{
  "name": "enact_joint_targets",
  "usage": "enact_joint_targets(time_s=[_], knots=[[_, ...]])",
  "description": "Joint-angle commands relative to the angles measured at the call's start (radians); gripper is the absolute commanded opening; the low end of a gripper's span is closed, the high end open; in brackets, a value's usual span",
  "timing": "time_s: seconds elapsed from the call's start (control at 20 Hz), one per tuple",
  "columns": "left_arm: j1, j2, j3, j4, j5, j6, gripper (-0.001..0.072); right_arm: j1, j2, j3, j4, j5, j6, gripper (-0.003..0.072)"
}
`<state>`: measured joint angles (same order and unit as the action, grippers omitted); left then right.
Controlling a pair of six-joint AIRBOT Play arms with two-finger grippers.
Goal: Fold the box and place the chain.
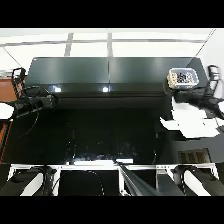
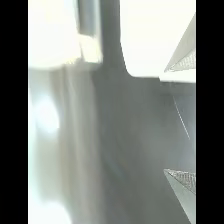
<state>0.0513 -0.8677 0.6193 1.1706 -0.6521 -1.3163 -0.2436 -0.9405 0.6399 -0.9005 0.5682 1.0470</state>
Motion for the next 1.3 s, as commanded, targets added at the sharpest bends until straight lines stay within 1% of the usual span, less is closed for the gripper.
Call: enact_joint_targets(time_s=[0.0,0.05,0.1,0.15,0.2,0.3,0.35,0.45,0.5,0.55,0.7,0.8,0.85,0.9,0.95,1.05,1.15,1.25], knots=[[-0.001,-0.016,0.0,-0.005,0.021,0.0,0.0707,-0.242,-0.093,0.06,-0.217,-0.192,0.208,0.072],[-0.001,-0.016,0.0,-0.005,0.021,0.0,0.0707,-0.37,-0.158,0.111,-0.215,-0.184,0.249,0.072],[-0.001,-0.016,0.0,-0.004,0.021,0.001,0.0707,-0.482,-0.22,0.164,-0.196,-0.151,0.291,0.072],[-0.001,-0.016,0.0,-0.004,0.021,0.003,0.0707,-0.589,-0.292,0.231,-0.168,-0.069,0.306,0.072],[-0.001,-0.016,0.0,-0.004,0.021,0.003,0.0707,-0.668,-0.359,0.301,-0.164,0.043,0.299,0.072],[-0.001,-0.016,0.0,-0.005,0.021,0.003,0.0707,-0.763,-0.508,0.467,-0.174,0.342,0.16,0.072],[-0.001,-0.016,0.0,-0.005,0.021,0.003,0.0707,-0.784,-0.583,0.552,-0.174,0.496,0.068,0.072],[-0.001,-0.016,0.0,-0.005,0.021,0.003,0.0707,-0.78,-0.699,0.686,-0.187,0.768,-0.094,0.072],[-0.001,-0.016,0.0,-0.005,0.02,0.003,0.0707,-0.769,-0.74,0.727,-0.215,0.85,-0.12,0.072],[-0.001,-0.016,0.0,-0.005,0.02,0.003,0.0707,-0.754,-0.768,0.755,-0.26,0.891,-0.132,0.072],[-0.001,-0.016,0.0,-0.006,0.019,0.003,0.0707,-0.718,-0.778,0.756,-0.283,0.895,-0.212,0.072],[-0.001,-0.016,0.0,-0.009,0.018,0.003,0.0707,-0.71,-0.777,0.757,-0.296,0.913,-0.226,0.0522],[-0.001,-0.016,0.0,-0.009,0.016,0.003,0.0707,-0.706,-0.776,0.757,-0.298,0.915,-0.231,0.0403],[-0.001,-0.016,0.0,-0.009,0.015,0.003,0.0707,-0.702,-0.775,0.757,-0.297,0.927,-0.24,0.0302],[-0.001,-0.016,0.0,-0.008,0.015,0.003,0.0707,-0.698,-0.774,0.756,-0.293,0.941,-0.241,0.0222],[-0.001,-0.016,0.0,-0.009,0.013,0.003,0.0707,-0.689,-0.762,0.753,-0.254,0.974,-0.246,0.0001],[-0.001,-0.016,0.0,-0.008,0.014,0.003,0.0707,-0.674,-0.713,0.73,-0.192,0.977,-0.244,0.0008],[-0.001,-0.016,0.0,-0.008,0.016,0.003,0.0707,-0.653,-0.614,0.646,-0.111,0.945,-0.244,0.0008]])
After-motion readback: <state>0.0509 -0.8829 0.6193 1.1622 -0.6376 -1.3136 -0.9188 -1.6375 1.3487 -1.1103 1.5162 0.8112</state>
